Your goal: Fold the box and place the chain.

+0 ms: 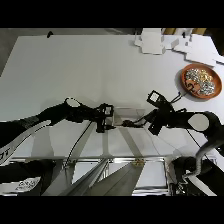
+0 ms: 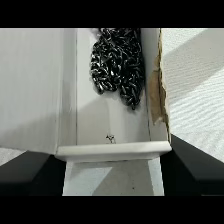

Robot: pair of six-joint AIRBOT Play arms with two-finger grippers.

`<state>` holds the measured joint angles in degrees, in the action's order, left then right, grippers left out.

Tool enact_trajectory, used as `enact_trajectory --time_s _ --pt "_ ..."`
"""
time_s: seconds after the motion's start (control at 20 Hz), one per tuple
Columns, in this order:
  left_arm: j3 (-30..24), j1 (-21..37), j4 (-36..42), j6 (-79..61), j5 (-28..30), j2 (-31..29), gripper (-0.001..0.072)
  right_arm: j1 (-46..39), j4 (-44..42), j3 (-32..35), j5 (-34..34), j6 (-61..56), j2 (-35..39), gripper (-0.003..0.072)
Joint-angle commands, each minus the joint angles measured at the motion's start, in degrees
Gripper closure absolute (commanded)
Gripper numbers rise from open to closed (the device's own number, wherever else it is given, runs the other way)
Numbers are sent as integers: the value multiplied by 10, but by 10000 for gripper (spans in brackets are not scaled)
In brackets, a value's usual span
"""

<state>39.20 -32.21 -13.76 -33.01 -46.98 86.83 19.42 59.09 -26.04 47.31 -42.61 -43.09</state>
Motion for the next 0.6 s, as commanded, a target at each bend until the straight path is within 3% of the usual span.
enact_trajectory --time_s 0.0,0.2,0.4,0.55 --pt "0 0 0 0 0 0 220 0 -65 0 43 -56 48 665" --pt "0 0 0 0 0 0 220 0 -186 0 42 -47 74 664" --pt "0 0 0 0 0 0 220 20 -342 0 30 51 74 664" --pt "0 0 0 0 0 0 220 57 -376 0 -14 112 73 664"
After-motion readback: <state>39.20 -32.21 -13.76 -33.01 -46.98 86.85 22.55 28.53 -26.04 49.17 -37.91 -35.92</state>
